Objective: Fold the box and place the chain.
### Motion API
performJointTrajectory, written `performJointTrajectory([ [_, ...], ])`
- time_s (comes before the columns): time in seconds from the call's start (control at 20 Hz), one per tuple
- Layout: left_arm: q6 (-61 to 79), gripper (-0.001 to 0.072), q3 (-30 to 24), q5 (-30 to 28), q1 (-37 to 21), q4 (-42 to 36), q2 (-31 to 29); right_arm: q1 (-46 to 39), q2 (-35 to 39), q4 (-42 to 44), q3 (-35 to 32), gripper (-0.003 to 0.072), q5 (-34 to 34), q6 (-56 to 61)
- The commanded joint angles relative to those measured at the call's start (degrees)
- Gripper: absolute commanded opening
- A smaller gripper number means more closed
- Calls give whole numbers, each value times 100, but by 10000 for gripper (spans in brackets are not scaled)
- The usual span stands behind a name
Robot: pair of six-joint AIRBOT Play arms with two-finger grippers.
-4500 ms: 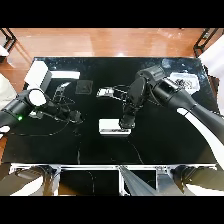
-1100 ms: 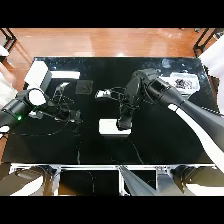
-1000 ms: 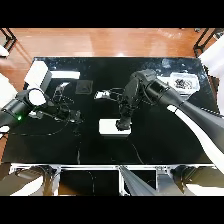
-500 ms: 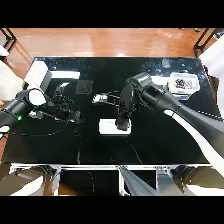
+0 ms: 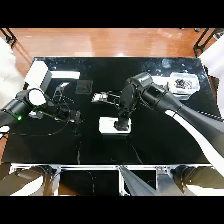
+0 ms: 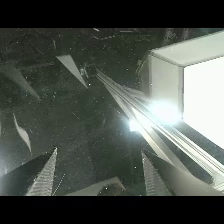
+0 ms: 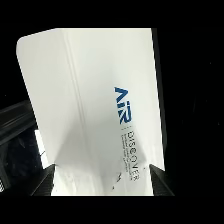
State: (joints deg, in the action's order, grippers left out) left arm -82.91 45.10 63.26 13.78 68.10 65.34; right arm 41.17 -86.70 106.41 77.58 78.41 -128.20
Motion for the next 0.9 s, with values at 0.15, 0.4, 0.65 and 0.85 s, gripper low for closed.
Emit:
performJointTrajectory([
  [0.15,0,632,0,13,-4,2,4,9,24,-116,-238,707,-131,79],
  [0.4,0,632,0,20,-4,0,4,103,24,-505,-273,706,-363,319],
  [0.65,0,632,0,17,-4,0,4,221,22,-501,-273,697,-389,332],
  [0.85,0,632,0,17,-4,0,4,229,48,-514,-271,446,-315,391],
])
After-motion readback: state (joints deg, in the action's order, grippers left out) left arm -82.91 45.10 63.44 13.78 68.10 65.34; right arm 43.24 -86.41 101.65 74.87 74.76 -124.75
